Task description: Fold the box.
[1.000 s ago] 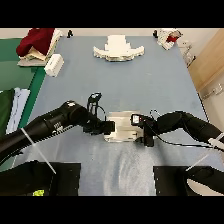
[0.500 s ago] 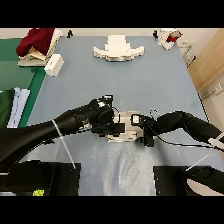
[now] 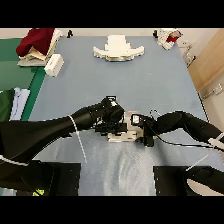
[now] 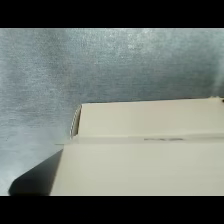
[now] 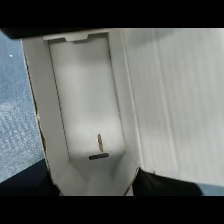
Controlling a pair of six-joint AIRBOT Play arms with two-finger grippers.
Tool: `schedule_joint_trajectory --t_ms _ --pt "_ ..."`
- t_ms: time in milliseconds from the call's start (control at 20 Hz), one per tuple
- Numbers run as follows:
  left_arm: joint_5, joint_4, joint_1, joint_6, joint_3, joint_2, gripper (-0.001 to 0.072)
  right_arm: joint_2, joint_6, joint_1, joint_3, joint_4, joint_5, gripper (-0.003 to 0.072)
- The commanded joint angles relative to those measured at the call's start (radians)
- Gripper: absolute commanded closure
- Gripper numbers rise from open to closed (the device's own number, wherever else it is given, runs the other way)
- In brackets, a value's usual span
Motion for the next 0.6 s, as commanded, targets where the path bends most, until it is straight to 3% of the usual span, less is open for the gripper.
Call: schedule_joint_trajectory --t_ms 0,50,250,300,550 --pt "-0.018 0.035 0.000 -0.003 0.008 -0.018 0.0490 0.000 0.000 0.001 0.001 0.000 0.000 0.0119" --pt "-0.018 0.035 0.000 -0.003 0.008 -0.018 0.0609 0.000 0.000 0.001 0.001 0.000 0.000 0.0119" --pt "-0.020 0.031 -0.001 -0.003 0.008 -0.018 0.0606 0.000 0.000 0.000 0.001 0.000 0.000 0.0119" --pt "-0.020 0.031 -0.001 -0.003 0.008 -0.018 0.0691 0.001 0.000 0.001 0.001 0.000 0.000 0.0119" --pt "-0.019 0.031 -0.001 -0.003 0.008 -0.018 0.0694 0.000 0.000 0.001 0.001 0.000 0.000 0.0119"
